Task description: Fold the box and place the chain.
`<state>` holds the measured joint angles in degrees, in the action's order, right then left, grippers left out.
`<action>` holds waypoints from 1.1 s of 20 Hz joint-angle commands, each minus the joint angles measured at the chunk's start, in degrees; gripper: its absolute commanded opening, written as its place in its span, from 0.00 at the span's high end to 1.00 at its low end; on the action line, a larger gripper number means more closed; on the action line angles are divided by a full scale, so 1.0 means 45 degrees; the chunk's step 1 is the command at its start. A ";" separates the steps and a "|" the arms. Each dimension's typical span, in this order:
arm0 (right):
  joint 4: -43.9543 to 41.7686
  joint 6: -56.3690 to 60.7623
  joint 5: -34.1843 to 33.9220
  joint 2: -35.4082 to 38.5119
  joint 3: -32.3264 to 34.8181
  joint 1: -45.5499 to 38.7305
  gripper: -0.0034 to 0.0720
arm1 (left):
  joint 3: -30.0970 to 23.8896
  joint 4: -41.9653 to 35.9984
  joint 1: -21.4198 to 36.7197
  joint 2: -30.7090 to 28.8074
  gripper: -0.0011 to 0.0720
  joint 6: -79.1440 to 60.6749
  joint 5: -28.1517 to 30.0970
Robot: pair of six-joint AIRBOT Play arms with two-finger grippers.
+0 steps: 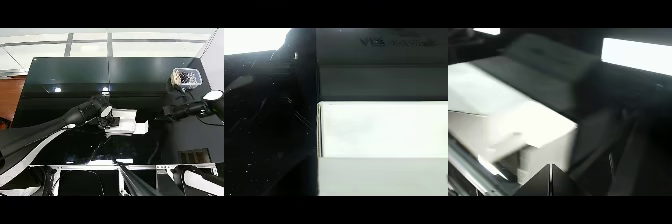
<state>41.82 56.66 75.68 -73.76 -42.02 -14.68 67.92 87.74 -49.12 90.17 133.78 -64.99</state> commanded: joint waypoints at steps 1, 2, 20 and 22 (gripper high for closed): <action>0.0442 0.0408 -0.0627 0.0015 0.1146 -0.1515 0.93 | 0.0010 0.0000 0.0000 -0.0005 0.95 -0.0005 0.0000; 0.0146 0.0408 -0.1035 0.0010 0.1690 -0.1467 0.93 | 0.0010 0.0000 0.0000 -0.0005 0.95 -0.0005 0.0000; -0.3677 -0.1885 -0.0816 -0.0918 0.1297 0.2803 0.29 | 0.0010 0.0000 0.0000 -0.0005 0.95 -0.0005 0.0000; -0.3745 -0.1812 -0.0695 -0.0918 0.1297 0.2803 0.29 | 0.0010 0.0000 0.0000 -0.0005 0.95 -0.0005 -0.0005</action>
<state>25.80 48.84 69.41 -77.84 -35.44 -2.00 67.92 87.74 -49.12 90.17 133.75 -64.99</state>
